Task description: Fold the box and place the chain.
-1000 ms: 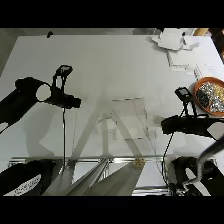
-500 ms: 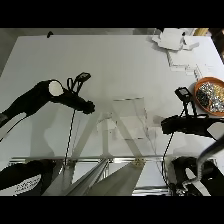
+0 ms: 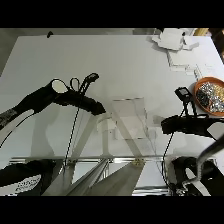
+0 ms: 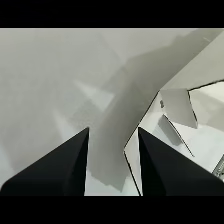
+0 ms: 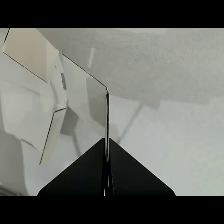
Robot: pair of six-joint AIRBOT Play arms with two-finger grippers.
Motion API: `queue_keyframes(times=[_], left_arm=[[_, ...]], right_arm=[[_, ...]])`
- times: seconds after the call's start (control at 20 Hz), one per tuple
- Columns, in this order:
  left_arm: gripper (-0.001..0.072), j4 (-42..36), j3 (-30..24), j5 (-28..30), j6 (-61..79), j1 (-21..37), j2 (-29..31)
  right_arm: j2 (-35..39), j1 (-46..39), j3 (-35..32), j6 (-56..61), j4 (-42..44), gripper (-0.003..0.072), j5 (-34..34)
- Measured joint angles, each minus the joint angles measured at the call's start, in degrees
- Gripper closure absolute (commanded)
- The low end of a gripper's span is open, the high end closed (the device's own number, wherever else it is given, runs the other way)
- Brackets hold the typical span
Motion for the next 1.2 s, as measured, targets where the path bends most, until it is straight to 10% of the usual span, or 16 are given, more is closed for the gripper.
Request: queue_keyframes(times=[1.2], left_arm=[[0.0204,-16.63,0.0,-0.7,24.87,0.0,-4.28]], right_arm=[[0.0,0.0,0.0,-0.02,-0.04,0.0666,-0.04]])
